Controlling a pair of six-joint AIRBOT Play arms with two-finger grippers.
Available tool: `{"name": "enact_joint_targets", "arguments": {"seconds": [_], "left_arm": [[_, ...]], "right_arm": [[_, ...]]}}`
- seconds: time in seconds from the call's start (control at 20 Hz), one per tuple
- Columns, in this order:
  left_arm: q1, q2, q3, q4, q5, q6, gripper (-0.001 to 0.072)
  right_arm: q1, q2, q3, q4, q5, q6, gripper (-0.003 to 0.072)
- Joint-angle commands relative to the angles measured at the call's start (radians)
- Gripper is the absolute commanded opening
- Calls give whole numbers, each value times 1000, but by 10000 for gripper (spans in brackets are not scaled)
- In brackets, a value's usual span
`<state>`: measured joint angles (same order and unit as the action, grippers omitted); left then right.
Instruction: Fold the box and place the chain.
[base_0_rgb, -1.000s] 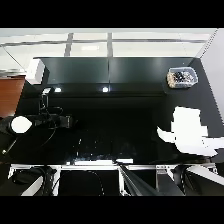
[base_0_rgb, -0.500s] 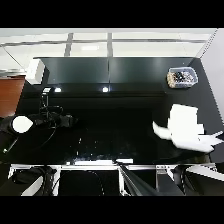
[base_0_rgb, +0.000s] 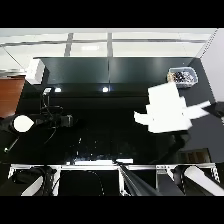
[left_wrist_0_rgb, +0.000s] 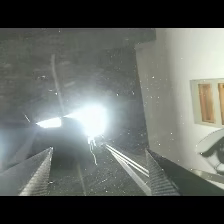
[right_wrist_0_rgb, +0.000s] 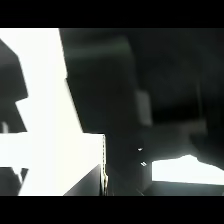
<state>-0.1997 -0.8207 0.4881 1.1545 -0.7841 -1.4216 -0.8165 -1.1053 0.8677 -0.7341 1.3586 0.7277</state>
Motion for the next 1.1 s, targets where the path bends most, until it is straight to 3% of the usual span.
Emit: {"name": "enact_joint_targets", "arguments": {"seconds": [0.0, 0.2, 0.35, 0.5, 0.7, 0.9, 1.05], "left_arm": [[-1, -29, -1, -54, -1, 1, 701], [-1, -103, 0, -200, 4, 106, 701], [0, -149, 3, -354, 24, 241, 701], [1, -182, 49, -402, 16, 295, 701], [7, -259, 163, -411, -50, 323, 701], [60, -493, 338, -519, -251, 416, 701], [108, -640, 440, -624, -298, 454, 701]], "right_arm": [[213, 185, -114, 224, -191, 14, 19], [557, 333, -356, 270, -537, 139, 19], [840, 334, -485, 270, -866, 300, 20], [1071, 328, -551, 270, -1064, 396, 20], [1212, 267, -571, 269, -1094, 406, 20], [1226, 230, -571, 262, -1098, 405, 20], [1226, 230, -571, 263, -1093, 406, 20]]}}
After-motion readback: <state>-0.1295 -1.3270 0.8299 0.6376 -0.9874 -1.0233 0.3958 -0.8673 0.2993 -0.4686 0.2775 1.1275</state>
